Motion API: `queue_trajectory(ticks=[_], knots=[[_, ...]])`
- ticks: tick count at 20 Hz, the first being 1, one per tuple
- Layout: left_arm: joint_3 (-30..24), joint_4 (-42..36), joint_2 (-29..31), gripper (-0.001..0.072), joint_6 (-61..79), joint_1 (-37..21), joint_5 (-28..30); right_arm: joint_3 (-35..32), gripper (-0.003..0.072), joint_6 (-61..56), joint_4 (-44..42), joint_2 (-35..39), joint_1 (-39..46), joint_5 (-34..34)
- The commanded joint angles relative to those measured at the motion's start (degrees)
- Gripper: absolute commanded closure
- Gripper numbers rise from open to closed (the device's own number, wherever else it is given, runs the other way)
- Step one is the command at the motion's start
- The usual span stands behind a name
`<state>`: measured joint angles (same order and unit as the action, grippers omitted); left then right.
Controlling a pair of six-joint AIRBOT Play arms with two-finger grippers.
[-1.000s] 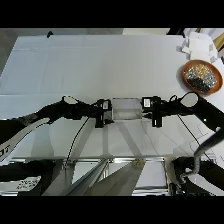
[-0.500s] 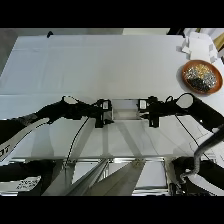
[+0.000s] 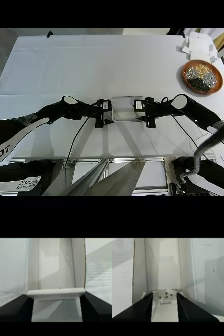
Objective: Fold the box and place the chain.
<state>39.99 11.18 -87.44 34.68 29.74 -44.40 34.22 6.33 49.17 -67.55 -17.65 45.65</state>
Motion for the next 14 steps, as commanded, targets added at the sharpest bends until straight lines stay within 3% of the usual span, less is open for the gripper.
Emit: queue_trajectory(ticks=[1,3,4,6,12,14], knots=[[0.0,0.0,0.0,0.0559,0.0,0.0,0.0,0.0,0.0345,0.0,-1.3,-0.2,-0.1,-0.2],[0.0,0.0,0.0,0.0559,0.0,0.0,0.0,0.0,0.0359,-0.1,-1.2,-0.2,-0.1,0.0],[0.0,0.0,0.0,0.0559,0.0,0.0,0.0,0.0,0.0430,-0.8,-1.2,-0.1,-0.1,0.5],[0.0,0.0,0.0,0.0559,0.0,0.0,0.0,0.0,0.0672,-4.9,-0.5,0.7,-0.1,3.1],[0.0,0.0,0.0,0.0559,0.0,0.0,0.0,0.1,0.0674,-38.7,-0.3,5.2,6.5,14.9],[0.0,0.0,0.0,0.0559,0.0,0.0,0.0,0.1,0.0674,-51.0,-0.4,8.5,11.0,15.7]])
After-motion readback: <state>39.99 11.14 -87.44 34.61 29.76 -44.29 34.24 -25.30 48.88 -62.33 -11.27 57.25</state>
